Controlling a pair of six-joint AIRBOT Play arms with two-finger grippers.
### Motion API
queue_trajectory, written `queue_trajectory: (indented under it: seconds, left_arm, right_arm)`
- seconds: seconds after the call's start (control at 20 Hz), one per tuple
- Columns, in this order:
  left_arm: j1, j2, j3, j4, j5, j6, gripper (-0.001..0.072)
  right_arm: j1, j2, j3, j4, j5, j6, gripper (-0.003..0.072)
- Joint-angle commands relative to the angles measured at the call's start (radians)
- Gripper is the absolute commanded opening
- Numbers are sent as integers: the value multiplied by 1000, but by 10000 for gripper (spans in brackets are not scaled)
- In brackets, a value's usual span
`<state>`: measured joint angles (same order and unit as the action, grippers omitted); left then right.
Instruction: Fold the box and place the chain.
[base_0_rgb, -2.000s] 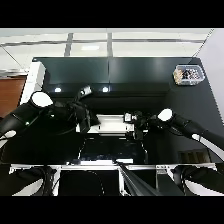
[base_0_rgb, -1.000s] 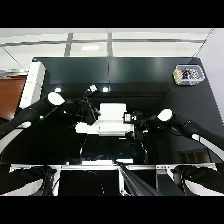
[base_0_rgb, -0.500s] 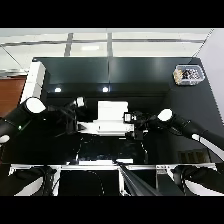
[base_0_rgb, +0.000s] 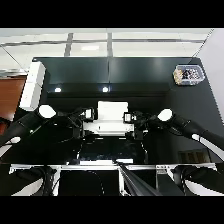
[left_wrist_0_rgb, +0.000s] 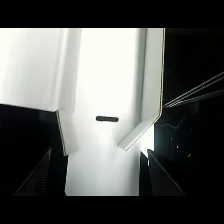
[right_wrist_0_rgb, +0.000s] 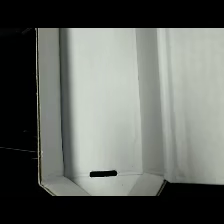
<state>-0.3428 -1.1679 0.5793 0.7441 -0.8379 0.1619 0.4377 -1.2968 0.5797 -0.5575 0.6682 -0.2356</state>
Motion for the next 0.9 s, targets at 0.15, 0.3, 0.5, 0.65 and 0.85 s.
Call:
queue_trajectory:
  seconds: [0.15, 0.3, 0.5, 0.65, 0.85]
  left_arm:
    - [-11, -34, -2, -77, -33, 47, 327]
    - [-11, -55, -2, -110, -29, 48, 263]
    - [-11, -69, -1, -134, -26, 47, 259]
    - [-11, -78, -1, -206, -19, 47, 259]
    - [-16, -116, -1, -291, -5, 48, 259]
  right_arm:
    - [1, 0, 1, 0, 0, 0, 226]
    - [1, 0, 1, 0, 0, 0, 226]
    - [1, 0, 1, 0, 0, 0, 226]
    - [1, 0, 1, 0, 0, 0, 226]
    - [1, 0, 1, 0, 0, 0, 225]
